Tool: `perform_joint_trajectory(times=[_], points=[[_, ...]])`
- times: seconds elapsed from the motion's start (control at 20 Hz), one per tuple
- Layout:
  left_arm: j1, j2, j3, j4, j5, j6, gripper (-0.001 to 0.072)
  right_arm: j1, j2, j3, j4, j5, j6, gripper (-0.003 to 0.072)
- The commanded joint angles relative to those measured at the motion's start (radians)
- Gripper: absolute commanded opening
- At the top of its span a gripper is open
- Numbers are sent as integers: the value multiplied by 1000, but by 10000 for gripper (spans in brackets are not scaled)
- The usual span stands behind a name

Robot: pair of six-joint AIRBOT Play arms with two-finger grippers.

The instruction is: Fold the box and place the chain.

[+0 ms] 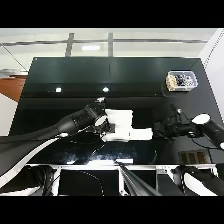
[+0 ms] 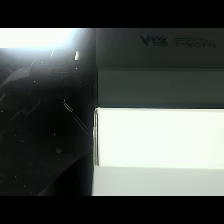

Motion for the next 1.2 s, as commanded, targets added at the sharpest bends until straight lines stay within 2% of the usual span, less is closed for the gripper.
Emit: perform_joint_trajectory(times=[0.0,0.15,0.2,0.25,0.3,0.45,0.65,0.7,0.75,0.85,0.95,1.15], points=[[0,0,1,-3,-1,1,27,126,-45,5,119,-44,-56,29],[1,0,1,-3,-1,1,27,167,-45,56,122,-4,-59,31],[0,0,1,-3,-1,1,27,169,-45,76,120,22,-59,243],[0,0,1,-3,-2,1,27,168,-45,95,117,55,-59,585],[0,0,1,-3,-2,1,27,168,-45,115,108,88,-62,689],[0,0,1,-3,-2,1,27,169,-45,161,106,164,-79,689],[0,0,1,-3,-2,1,27,208,-45,188,109,150,-74,688],[0,0,1,-3,-3,1,27,237,-45,189,104,127,-53,660],[0,0,1,-3,-5,1,27,272,-45,189,98,91,-23,591],[0,0,1,-3,-6,1,27,336,-45,193,95,20,22,568],[0,0,1,-3,-5,1,27,401,-45,216,33,-38,87,425],[0,0,1,-3,-6,1,27,511,-45,272,-200,-87,355,424]])
